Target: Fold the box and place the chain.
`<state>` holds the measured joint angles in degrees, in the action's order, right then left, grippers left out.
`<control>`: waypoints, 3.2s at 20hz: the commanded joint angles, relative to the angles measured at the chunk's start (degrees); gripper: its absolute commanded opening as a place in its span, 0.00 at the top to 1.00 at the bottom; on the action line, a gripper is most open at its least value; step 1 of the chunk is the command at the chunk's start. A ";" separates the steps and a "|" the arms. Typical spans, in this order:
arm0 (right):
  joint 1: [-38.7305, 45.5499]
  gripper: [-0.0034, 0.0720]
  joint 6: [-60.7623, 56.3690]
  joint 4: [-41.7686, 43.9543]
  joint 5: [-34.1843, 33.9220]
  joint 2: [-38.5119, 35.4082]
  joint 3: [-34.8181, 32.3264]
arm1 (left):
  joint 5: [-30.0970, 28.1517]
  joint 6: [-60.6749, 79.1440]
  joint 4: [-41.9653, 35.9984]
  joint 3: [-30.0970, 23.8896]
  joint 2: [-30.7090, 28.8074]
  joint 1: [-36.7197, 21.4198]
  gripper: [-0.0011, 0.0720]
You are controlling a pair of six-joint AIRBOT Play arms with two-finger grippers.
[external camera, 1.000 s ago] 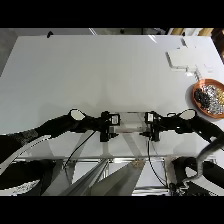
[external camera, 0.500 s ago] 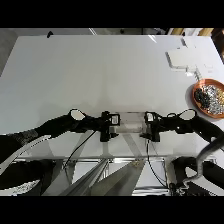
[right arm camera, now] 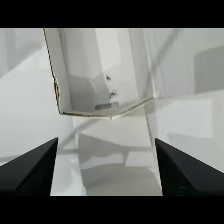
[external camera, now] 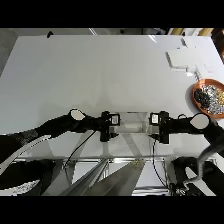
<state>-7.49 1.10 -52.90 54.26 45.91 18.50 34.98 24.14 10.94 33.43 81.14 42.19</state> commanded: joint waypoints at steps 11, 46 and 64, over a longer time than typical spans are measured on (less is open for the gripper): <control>-5.46 0.92 -3.65 34.01 -13.31 -2.05 0.07 | -0.02 0.02 0.02 0.02 0.02 0.04 0.51; -7.21 0.72 8.74 -0.55 -2.14 5.53 4.33 | -0.04 0.02 0.02 0.02 0.02 0.04 0.51; -7.21 0.42 5.25 10.60 -1.79 9.64 3.74 | -0.02 0.02 0.02 0.02 0.02 0.04 0.51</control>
<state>-14.63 9.87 -41.17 51.90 56.95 22.24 35.07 24.16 10.98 33.43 81.14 42.19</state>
